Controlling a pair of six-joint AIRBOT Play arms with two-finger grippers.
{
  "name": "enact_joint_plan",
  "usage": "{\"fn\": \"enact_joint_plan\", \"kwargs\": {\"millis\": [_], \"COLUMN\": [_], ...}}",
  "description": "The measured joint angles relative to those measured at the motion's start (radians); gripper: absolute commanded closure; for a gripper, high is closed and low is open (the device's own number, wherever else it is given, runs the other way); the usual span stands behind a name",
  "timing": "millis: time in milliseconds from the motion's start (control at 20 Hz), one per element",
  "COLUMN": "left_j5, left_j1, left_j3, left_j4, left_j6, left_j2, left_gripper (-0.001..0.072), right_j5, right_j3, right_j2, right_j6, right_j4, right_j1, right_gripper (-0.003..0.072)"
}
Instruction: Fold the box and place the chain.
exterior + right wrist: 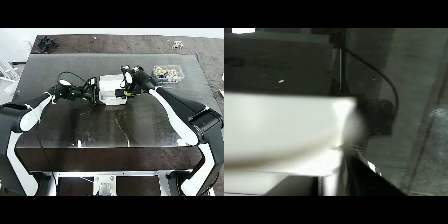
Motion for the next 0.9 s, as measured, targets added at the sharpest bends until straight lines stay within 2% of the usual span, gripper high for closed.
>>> {"fn": "enact_joint_plan", "kwargs": {"millis": [150,450,550,800,900], "left_j5": [0.000,-0.001,0.000,0.000,0.006], "left_j1": [0.000,0.002,0.002,-0.001,0.001], "left_j3": [-0.001,-0.001,-0.001,-0.001,0.000], "left_j4": [0.004,0.006,0.006,0.000,-0.005], "left_j6": [-0.003,-0.002,0.005,0.000,-0.003], "left_j2": [0.000,0.000,0.000,0.000,0.000], "left_gripper": [0.0354,0.0354,0.0353,0.0353,0.0354], "right_j5": [0.005,0.011,0.016,0.029,0.031], "right_j3": [0.006,0.010,0.010,0.010,0.010], "right_j2": [-0.008,-0.027,-0.028,0.007,0.035], "right_j6": [0.019,0.027,0.015,0.019,0.023], "right_j4": [-0.014,-0.031,-0.034,-0.013,-0.010], "right_j1": [0.021,0.051,0.054,0.043,0.033], "right_gripper": [0.0680,0.0679,0.0424,0.0403,0.0348]}}
